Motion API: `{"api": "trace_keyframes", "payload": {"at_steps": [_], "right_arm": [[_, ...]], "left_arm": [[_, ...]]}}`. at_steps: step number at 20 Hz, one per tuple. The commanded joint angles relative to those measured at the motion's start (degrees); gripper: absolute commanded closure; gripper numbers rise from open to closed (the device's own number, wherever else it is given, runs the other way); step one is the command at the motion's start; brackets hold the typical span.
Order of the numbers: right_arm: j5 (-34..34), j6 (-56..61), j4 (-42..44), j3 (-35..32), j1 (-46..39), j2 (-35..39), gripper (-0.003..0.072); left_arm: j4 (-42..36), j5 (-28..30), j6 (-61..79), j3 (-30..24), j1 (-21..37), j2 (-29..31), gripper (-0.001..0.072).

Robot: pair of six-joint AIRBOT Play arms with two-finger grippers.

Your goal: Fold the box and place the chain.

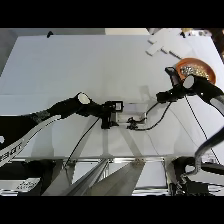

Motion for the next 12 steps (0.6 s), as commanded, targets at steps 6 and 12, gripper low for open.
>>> {"api": "trace_keyframes", "payload": {"at_steps": [6, 12], "right_arm": [[2.1, 0.2, -0.3, 0.0, 0.1, -1.5, 0.0667], [6.8, -0.1, -0.4, 0.0, 0.1, 6.8, 0.0667]], "left_arm": [[0.0, 0.0, 0.0, 0.0, 0.0, 0.0, 0.0455], [0.0, 0.0, 0.0, 0.0, 0.0, 0.0, 0.0455]]}}
